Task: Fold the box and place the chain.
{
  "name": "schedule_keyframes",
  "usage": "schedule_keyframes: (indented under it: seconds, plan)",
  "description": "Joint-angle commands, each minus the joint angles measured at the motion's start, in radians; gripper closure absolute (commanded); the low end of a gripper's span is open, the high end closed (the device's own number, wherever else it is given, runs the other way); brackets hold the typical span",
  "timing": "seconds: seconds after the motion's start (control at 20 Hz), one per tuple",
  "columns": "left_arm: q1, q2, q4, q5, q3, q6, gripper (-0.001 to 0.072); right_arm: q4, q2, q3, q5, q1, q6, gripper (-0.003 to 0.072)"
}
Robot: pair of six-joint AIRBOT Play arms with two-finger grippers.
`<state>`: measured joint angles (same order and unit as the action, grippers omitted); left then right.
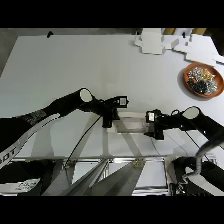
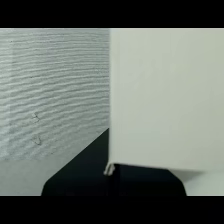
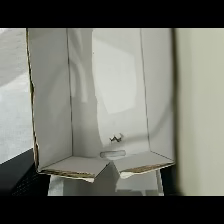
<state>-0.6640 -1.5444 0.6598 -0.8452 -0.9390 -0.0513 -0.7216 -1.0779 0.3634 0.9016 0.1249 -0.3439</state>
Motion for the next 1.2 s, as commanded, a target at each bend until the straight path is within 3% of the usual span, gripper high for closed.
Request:
schedule_keyframes:
  seconds: [0.0, 0.4, 0.5, 0.65, 0.75, 1.15]
  plan:
    - [0.000, 0.000, 0.000, 0.003, 0.000, 0.000, 0.0696, 0.020, 0.000, -0.003, -0.008, -0.003, -0.003, 0.0050]
    - [0.000, 0.000, 0.000, 0.003, 0.000, 0.000, 0.0696, 0.053, -0.021, -0.003, -0.030, -0.002, -0.032, 0.0058]
    - [0.000, 0.000, 0.000, 0.003, 0.000, 0.000, 0.0696, 0.053, -0.022, -0.003, -0.031, -0.002, -0.032, 0.0142]
    - [0.000, 0.000, 0.000, 0.003, 0.000, 0.000, 0.0696, 0.051, -0.022, -0.003, -0.030, -0.002, -0.032, 0.0193]
    - [0.000, 0.000, 0.000, 0.003, 0.000, 0.000, 0.0696, 0.048, -0.022, -0.003, -0.030, -0.002, -0.032, 0.0291]
    - [0.000, 0.000, 0.000, 0.003, 0.000, 0.000, 0.0696, 0.042, -0.021, -0.003, -0.030, -0.002, -0.032, 0.0290]
